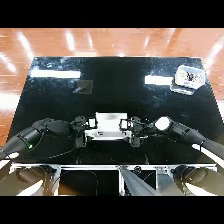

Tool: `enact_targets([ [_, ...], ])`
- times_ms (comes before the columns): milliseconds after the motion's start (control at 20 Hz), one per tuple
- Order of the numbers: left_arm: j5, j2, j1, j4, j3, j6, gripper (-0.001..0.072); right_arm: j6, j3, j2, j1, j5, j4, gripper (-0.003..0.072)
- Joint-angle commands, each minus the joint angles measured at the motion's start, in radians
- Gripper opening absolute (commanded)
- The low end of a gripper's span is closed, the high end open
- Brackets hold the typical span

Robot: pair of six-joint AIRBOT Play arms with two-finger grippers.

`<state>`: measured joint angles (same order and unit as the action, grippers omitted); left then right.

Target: Fold the box and place the chain.

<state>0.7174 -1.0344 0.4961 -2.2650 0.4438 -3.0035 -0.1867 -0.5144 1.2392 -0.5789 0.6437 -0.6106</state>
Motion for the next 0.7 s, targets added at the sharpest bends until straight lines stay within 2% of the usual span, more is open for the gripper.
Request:
enact_targets([
  [0,-0.030,-0.006,0.016,0.001,0.001,0.000,0.0476,0.000,0.000,0.000,-0.001,0.000,0.000,0.0545],
  [50,-0.031,-0.006,0.016,0.001,0.001,0.000,0.0411,0.000,0.000,0.000,-0.001,0.000,0.000,0.0545],
  [150,-0.024,-0.006,0.016,0.001,0.001,0.000,0.0324,0.000,0.000,0.000,-0.001,0.000,0.000,0.0545],
  [200,-0.019,-0.006,0.016,0.001,0.001,0.000,0.0304,0.000,0.000,0.000,-0.001,0.000,0.000,0.0545],
  [650,-0.034,-0.006,0.080,0.000,0.032,0.000,0.0293,0.000,0.000,0.000,-0.001,0.000,0.000,0.0545],
])
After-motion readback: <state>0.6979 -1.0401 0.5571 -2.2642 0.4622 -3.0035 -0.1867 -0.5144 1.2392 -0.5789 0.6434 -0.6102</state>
